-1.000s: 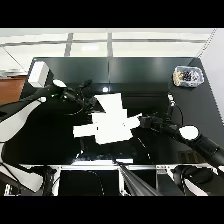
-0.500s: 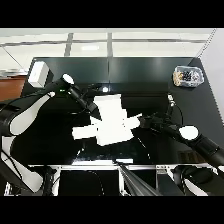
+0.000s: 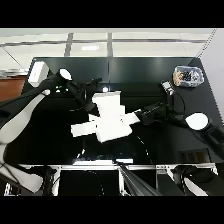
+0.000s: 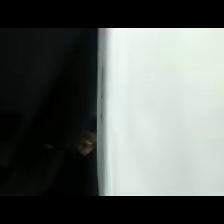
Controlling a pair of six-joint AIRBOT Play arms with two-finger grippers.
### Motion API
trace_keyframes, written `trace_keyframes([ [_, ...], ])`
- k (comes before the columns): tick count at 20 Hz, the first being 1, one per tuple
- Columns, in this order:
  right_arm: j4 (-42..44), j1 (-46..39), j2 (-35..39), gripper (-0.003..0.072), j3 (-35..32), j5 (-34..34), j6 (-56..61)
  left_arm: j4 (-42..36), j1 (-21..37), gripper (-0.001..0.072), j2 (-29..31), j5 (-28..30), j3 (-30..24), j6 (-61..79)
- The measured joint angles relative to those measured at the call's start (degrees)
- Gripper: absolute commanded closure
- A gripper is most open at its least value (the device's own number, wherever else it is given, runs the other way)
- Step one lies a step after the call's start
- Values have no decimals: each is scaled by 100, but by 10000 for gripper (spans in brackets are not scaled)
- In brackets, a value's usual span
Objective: Fold the box and place the chain.
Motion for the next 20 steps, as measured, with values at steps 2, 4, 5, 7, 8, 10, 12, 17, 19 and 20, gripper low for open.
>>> trace_keyframes([
  [2,-750,-96,0,-13,326,457,-48,-157,-175,685,728,664,-614,588],
  [4,-1191,-109,0,-13,501,704,-81,-343,-409,685,1467,1674,-1419,1580],
  [5,-1340,-66,-2,-12,551,796,-107,-393,-503,685,1714,2076,-1725,2151],
  [7,-1467,127,-9,-13,614,903,-269,-446,-634,685,1989,2623,-2151,3217],
  [8,-1537,245,-11,-12,629,944,-398,-501,-684,685,2041,2900,-2282,3595],
  [10,-1600,494,-20,-12,627,984,-791,-518,-750,685,2011,3252,-2435,4083],
  [12,-1657,697,-44,-12,553,1001,-1309,-551,-789,685,1891,3530,-2500,4365],
  [17,-1709,1102,-249,-11,149,1023,-2822,-568,-820,685,1631,3703,-2557,4651],
  [19,-1722,1228,-420,-11,20,1021,-3174,-566,-820,685,1567,3738,-2564,4693],
  [20,-1722,1296,-509,-11,-22,1014,-3320,-562,-822,685,1545,3740,-2564,4710],
])
